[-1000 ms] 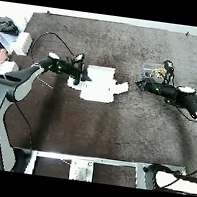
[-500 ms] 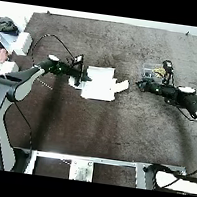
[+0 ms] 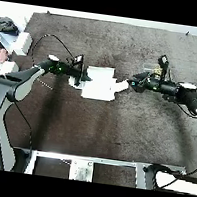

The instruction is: Fold the box and place the chain.

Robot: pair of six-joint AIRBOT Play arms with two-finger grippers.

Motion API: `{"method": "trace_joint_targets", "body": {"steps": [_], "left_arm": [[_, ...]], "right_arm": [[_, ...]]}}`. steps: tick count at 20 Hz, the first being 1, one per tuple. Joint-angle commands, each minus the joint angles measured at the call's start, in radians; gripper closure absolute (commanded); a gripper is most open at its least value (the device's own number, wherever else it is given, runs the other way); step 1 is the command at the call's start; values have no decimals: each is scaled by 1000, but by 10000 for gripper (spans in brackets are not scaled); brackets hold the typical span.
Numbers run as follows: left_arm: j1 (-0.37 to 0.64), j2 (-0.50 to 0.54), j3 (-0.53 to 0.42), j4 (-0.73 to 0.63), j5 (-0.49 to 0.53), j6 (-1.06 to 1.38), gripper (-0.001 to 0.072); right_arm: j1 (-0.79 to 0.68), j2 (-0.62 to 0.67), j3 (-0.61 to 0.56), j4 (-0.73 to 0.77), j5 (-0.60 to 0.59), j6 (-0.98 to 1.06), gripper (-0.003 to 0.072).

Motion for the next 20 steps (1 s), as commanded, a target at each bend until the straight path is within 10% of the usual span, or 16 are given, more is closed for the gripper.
{"method": "trace_joint_targets", "body": {"steps": [1, 7, 20], "left_arm": [[1, 0, 0, 0, 0, 1, 698], [1, 0, 0, 0, 0, 1, 698], [1, 0, 0, -1, 0, 1, 698]], "right_arm": [[78, -3, 8, -67, 5, -141, 82], [249, -18, 8, -315, -173, -189, 81], [350, -148, 8, -373, -230, -219, -29]]}}
